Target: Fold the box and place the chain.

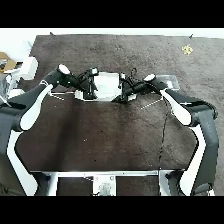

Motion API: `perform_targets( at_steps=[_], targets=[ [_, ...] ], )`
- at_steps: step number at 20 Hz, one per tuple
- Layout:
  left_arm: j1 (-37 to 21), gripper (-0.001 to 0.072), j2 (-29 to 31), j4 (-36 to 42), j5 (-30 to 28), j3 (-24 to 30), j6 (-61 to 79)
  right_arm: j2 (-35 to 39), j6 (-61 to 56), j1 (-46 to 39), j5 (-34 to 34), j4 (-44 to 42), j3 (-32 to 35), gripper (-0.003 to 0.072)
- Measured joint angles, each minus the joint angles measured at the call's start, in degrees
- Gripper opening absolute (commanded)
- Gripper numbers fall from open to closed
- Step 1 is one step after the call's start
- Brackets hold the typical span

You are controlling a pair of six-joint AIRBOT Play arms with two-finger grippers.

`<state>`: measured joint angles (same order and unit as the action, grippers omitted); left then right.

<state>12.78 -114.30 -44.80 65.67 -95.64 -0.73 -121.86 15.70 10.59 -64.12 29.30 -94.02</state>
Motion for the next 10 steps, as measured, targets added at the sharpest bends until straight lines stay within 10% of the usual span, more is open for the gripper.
perform_targets(
  at_steps=[2,10],
  targets=[
    [-1.6,0.0009,0.5,-0.3,0.3,-0.2,-2.6,0.0,0.0,0.0,0.0,-0.1,0.0,0.0367],
    [-6.1,0.0011,6.1,-2.6,8.7,-3.9,-23.5,0.0,0.1,0.0,0.0,0.0,0.0,0.0367]
  ],
)
